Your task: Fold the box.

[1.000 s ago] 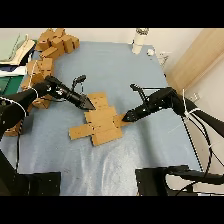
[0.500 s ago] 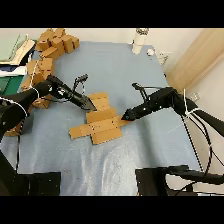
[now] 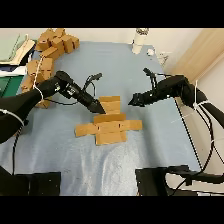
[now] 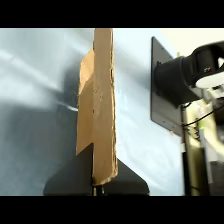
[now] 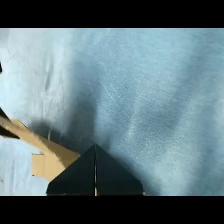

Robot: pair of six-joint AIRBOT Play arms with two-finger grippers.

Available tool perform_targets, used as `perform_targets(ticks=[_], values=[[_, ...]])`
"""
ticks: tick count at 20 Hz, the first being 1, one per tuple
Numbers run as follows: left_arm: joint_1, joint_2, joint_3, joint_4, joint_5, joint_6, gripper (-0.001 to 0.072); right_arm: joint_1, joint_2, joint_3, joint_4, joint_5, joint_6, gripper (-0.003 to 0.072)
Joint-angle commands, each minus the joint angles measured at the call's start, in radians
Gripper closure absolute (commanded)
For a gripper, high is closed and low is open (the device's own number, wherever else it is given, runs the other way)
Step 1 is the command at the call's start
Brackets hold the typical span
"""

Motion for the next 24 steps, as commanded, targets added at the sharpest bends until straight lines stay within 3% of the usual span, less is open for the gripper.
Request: perform_targets(ticks=[1, 8, 13, 20, 24], values=[[-0.045, 0.088, -0.114, 0.0, 0.146, 0.127, 0.0707, -0.004, 0.0, 0.02, 0.009, -0.016, 0.072, 0.0681], [-0.147, 0.343, -0.474, -0.063, 0.6, 0.427, 0.0705, -0.002, 0.0, 0.016, 0.007, 0.061, 0.116, 0.0681], [-0.214, 0.357, -0.502, -0.055, 0.602, 0.48, 0.0701, -0.002, 0.0, 0.016, 0.002, 0.078, 0.115, 0.0681], [-0.221, 0.357, -0.502, -0.005, 0.597, 0.481, 0.0701, -0.002, 0.0, 0.016, -0.015, 0.079, 0.115, 0.0681], [-0.217, 0.359, -0.491, 0.043, 0.524, 0.481, 0.0701, -0.002, 0.0, 0.016, -0.015, 0.08, 0.115, 0.0681]])
